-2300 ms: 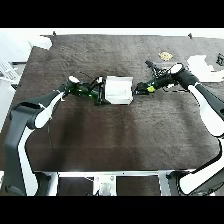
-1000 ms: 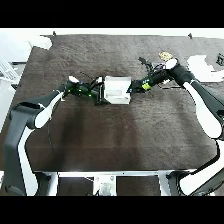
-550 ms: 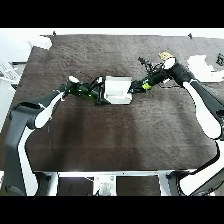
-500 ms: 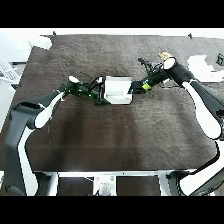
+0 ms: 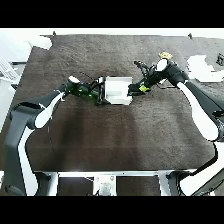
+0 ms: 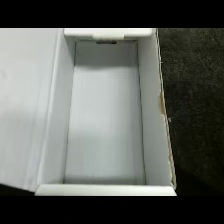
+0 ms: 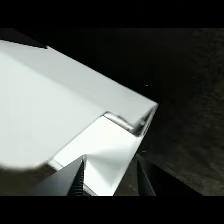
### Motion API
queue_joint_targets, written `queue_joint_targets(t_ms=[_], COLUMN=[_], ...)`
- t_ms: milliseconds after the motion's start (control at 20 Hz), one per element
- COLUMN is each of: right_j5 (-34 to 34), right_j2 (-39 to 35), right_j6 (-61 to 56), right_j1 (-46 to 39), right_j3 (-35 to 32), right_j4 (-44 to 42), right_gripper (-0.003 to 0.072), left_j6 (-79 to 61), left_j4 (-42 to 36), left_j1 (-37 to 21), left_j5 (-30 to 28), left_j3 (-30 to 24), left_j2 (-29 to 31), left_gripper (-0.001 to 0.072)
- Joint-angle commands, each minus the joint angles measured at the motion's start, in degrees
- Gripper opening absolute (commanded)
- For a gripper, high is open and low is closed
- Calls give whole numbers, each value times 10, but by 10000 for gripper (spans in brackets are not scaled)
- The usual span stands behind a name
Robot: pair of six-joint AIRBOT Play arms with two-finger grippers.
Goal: Fold the box and place the chain.
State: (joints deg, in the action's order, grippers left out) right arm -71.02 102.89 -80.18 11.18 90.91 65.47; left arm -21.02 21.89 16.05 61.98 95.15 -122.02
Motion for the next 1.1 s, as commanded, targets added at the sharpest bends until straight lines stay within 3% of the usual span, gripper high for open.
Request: queue_joint_targets(t_ms=[0,400,1050], right_j5=[20,37,30], right_j2=[0,2,40], right_j6=[-40,-147,-239], right_j1=[16,46,73], right_j3=[8,12,51], right_j4=[35,117,170], right_gripper=[384,382,363], left_j6=[0,0,0], left_j4=[0,0,0], left_j1=[0,-1,-1], left_j5=[0,0,0], left_j3=[0,0,0], left_j2=[0,0,0], left_gripper=[351,351,351])
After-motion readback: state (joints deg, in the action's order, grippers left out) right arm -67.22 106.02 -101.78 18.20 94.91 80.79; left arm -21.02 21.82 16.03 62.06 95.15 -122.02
